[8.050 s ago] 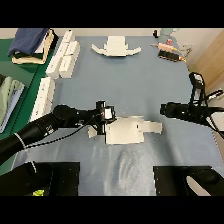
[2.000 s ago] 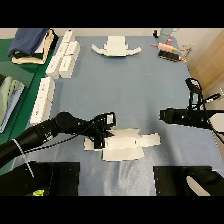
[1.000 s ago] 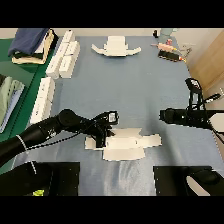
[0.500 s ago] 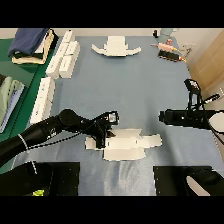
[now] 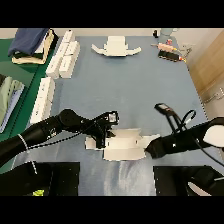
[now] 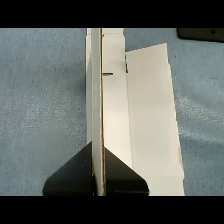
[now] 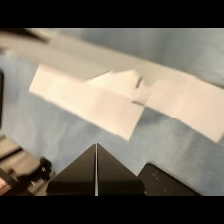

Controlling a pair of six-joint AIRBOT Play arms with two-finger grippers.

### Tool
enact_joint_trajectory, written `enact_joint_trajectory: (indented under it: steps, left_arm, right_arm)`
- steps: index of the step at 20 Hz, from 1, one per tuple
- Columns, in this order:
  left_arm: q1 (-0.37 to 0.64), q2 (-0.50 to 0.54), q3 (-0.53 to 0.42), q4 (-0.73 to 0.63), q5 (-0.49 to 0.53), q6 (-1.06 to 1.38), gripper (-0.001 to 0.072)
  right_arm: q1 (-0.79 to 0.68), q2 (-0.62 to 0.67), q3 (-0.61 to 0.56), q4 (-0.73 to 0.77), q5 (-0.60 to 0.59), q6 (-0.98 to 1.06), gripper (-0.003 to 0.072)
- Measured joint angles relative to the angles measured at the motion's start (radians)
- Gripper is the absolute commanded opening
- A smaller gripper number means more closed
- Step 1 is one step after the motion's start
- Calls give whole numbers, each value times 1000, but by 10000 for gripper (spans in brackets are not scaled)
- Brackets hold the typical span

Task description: Fold the box.

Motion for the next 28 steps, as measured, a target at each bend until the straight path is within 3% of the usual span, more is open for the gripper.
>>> enact_joint_trajectory:
  steps: [1,2,3,8,10,11,12,16,21,28]
  left_arm:
    - [0,0,0,0,0,0,15]
    - [0,0,0,0,0,0,15]
    - [0,0,0,0,0,0,15]
    - [0,0,0,0,0,0,15]
    - [0,0,0,0,0,0,15]
    - [0,0,0,0,0,0,15]
    - [0,0,0,0,0,0,15]
    - [0,0,0,0,0,0,15]
    - [0,0,0,0,0,0,15]
    - [0,0,0,0,0,-1,15]
  right_arm:
    - [83,2,0,-37,-7,-23,367]
    - [172,-2,0,-86,-19,-61,555]
    - [257,-15,-1,-146,-28,-107,585]
    - [510,-168,-19,-408,-142,-310,585]
    - [545,-247,-24,-469,-200,-348,609]
    - [556,-288,-26,-492,-229,-361,678]
    - [564,-323,-27,-509,-253,-373,701]
    - [579,-398,-29,-555,-327,-383,701]
    - [584,-409,-27,-689,-366,-187,700]
    - [584,-276,-22,-765,-325,120,699]
